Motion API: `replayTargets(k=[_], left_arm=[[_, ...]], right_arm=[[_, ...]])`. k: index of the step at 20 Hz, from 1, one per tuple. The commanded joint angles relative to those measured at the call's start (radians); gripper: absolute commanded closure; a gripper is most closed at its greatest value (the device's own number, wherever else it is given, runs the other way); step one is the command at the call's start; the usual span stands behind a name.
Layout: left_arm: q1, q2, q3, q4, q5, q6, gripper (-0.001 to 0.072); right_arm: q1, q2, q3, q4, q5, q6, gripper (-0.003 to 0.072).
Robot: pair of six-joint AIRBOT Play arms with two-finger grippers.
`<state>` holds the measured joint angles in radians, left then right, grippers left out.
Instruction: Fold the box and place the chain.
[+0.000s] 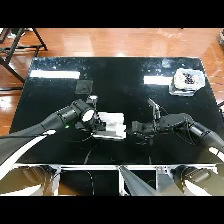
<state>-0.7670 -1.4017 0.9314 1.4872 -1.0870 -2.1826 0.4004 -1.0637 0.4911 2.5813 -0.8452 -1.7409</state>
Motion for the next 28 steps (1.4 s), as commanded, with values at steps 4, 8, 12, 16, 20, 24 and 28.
replayTargets(k=[4,8,12,16,20,24,28], left_arm=[[0.0,0.0,0.0,0.004,-0.015,0.003,0.0689],[0.0,0.0,0.0,0.004,-0.018,0.003,0.0688],[0.0,0.0,0.0,0.004,-0.02,0.003,0.0688],[0.0,0.0,0.0,0.004,-0.022,0.003,0.0688],[0.0,0.0,0.0,0.004,-0.023,0.003,0.0688],[0.0,0.0,0.0,0.004,-0.023,0.003,0.0688],[0.0,0.0,0.0,0.004,-0.023,0.003,0.0688]], right_arm=[[0.06,-0.001,0.048,-0.02,0.04,-0.006,0.0076],[0.14,-0.001,0.048,-0.043,0.117,-0.006,0.0069],[0.162,-0.001,0.048,-0.06,0.127,0.11,0.0071],[0.161,-0.001,0.048,-0.097,0.128,0.171,0.0088],[0.162,-0.001,0.048,-0.109,0.138,0.174,0.0068],[0.183,-0.001,0.062,-0.103,0.147,0.217,0.0071],[0.203,-0.011,0.103,-0.111,0.148,0.27,0.0072]])
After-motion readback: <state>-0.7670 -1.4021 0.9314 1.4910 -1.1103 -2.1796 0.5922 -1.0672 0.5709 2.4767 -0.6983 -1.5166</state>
